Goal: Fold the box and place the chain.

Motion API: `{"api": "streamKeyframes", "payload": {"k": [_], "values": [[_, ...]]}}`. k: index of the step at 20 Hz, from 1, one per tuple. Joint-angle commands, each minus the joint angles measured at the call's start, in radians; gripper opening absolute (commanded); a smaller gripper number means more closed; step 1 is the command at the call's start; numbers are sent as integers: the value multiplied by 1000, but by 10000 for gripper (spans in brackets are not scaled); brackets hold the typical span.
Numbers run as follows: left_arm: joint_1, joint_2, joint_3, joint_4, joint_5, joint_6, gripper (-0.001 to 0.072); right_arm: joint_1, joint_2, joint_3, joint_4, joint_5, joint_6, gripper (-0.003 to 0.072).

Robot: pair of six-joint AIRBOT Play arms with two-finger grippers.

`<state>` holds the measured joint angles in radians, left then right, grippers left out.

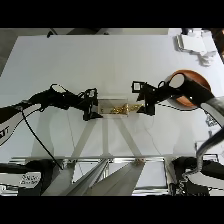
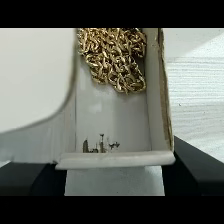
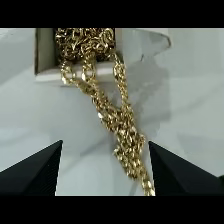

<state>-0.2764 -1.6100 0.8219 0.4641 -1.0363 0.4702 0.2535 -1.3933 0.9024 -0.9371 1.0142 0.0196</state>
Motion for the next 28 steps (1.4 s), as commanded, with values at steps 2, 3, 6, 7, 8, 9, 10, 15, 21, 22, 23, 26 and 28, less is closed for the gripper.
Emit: {"api": "streamKeyframes", "payload": {"k": [2,3,6,7,8,9,10,15,21,22,23,26,28], "values": [[0,0,1,0,0,0,211,23,-115,-3,85,-104,-167,657],[0,0,1,0,0,0,211,31,-130,-3,85,-135,-167,657],[0,0,1,0,0,0,211,40,-178,-3,84,-169,-166,630],[0,0,1,0,0,0,211,40,-188,-3,77,-163,-144,530],[0,0,1,0,0,0,211,40,-189,-3,66,-161,-119,401],[0,0,1,0,0,0,211,40,-189,-3,56,-162,-85,285],[0,0,1,0,0,0,212,40,-189,-3,39,-161,-49,186],[0,0,1,0,0,0,212,40,-122,-3,-85,-74,180,10],[0,0,1,0,0,0,211,40,97,-2,-74,-14,342,9],[0,0,1,0,0,0,211,40,134,-2,-70,-11,368,9],[0,0,1,0,0,0,212,40,168,-1,-55,-11,392,9],[0,0,1,0,0,0,212,46,245,12,51,-5,407,9],[0,0,1,0,0,0,212,76,259,26,148,-16,405,10]]}}
